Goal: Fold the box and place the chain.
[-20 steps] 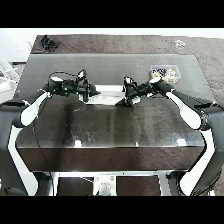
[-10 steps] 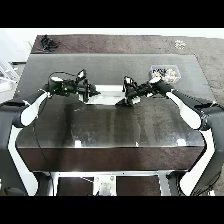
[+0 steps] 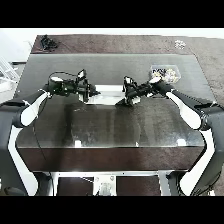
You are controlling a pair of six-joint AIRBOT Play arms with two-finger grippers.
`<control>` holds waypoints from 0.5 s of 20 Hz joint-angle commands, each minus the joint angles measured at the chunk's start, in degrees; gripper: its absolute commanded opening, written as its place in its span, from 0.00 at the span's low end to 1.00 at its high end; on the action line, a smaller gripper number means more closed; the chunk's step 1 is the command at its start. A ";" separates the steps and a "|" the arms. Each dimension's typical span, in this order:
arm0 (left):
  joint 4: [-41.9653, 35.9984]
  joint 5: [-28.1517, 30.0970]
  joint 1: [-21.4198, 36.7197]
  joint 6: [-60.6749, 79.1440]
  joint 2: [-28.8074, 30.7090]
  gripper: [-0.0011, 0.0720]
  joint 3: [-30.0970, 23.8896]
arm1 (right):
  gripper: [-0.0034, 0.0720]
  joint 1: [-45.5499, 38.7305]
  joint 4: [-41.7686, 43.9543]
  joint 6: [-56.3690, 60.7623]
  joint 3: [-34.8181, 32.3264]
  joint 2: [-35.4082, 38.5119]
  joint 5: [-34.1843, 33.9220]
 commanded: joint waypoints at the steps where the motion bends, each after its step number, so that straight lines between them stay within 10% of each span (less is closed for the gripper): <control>1: -0.04 -0.22 0.00 -0.74 0.04 0.04 0.02 | 0.82 -0.02 0.00 0.02 -0.04 -0.04 0.00; 10: -0.46 -0.13 0.00 -1.05 0.04 0.04 0.02 | 0.82 -0.02 0.00 0.02 -0.04 -0.04 0.00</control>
